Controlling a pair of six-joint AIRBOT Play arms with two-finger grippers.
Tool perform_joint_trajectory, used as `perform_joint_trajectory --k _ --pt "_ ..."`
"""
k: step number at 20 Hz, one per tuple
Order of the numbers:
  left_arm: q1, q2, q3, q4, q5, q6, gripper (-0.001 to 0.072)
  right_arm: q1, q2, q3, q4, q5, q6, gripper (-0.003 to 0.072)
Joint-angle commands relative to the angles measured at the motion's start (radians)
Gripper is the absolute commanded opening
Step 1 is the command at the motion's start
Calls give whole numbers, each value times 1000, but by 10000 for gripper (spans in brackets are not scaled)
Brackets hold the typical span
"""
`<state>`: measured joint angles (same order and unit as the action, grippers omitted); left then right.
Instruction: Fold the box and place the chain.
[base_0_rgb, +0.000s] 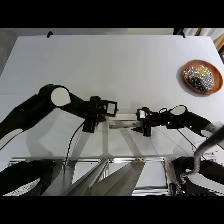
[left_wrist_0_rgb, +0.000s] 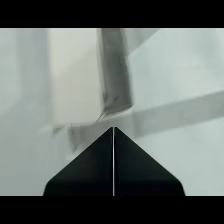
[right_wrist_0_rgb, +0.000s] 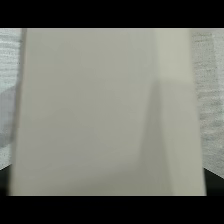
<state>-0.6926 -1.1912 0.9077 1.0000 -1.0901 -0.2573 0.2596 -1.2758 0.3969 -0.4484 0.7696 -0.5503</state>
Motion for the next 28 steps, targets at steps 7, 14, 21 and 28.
perform_joint_trajectory --k 7,14,21,28 --pt "-114 -167 0 -184 419 -126 4 0 0 0 0 1 0 399" --pt "-46 -175 0 -180 630 -320 4 0 0 0 0 1 0 399" --pt "-45 -281 0 -180 607 -320 4 0 0 0 0 2 0 399" --pt "-42 -212 0 -130 578 -320 4 0 0 0 0 1 0 399"
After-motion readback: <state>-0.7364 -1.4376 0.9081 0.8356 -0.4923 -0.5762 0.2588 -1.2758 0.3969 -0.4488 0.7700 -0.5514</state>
